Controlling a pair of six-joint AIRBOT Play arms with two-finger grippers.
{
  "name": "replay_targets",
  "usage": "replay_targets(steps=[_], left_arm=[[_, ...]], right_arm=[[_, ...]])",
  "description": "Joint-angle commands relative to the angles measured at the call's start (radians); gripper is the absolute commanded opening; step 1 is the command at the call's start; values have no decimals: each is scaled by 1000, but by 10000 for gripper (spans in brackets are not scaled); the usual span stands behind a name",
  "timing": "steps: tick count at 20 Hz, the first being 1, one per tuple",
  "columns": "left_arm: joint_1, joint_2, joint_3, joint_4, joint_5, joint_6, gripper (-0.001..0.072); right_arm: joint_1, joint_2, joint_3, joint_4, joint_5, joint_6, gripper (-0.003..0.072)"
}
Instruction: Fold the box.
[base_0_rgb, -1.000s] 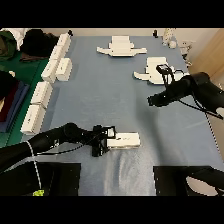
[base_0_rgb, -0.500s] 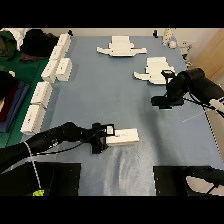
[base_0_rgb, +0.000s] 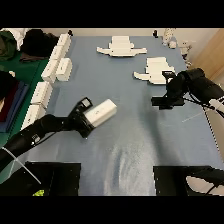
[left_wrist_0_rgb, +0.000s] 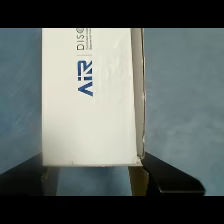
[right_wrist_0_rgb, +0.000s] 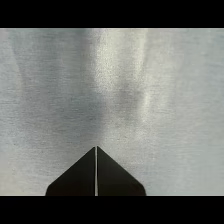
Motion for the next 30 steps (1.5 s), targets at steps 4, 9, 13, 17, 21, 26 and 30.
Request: replay_targets(steps=[4, 9, 13, 17, 21, 26, 30], left_arm=[[451, -18, 52, 190, -39, -319, 259], [605, -228, 231, 188, -77, -338, 259], [600, -427, 403, 184, -69, -369, 259], [594, -598, 564, 177, -53, -382, 259], [581, -708, 690, 176, -22, -380, 259], [559, -797, 808, 174, -7, -378, 259], [548, -822, 812, 177, 97, -378, 259]], right_arm=[[0, -1, 1, 0, 0, 0, 20], [0, -1, 1, 0, 0, 0, 20], [0, -1, 1, 0, 0, 0, 19], [0, -1, 1, 0, 0, 0, 20], [0, -1, 1, 0, 0, 0, 20], [0, -1, 1, 0, 0, 0, 20], [0, -1, 1, 0, 0, 0, 20]])
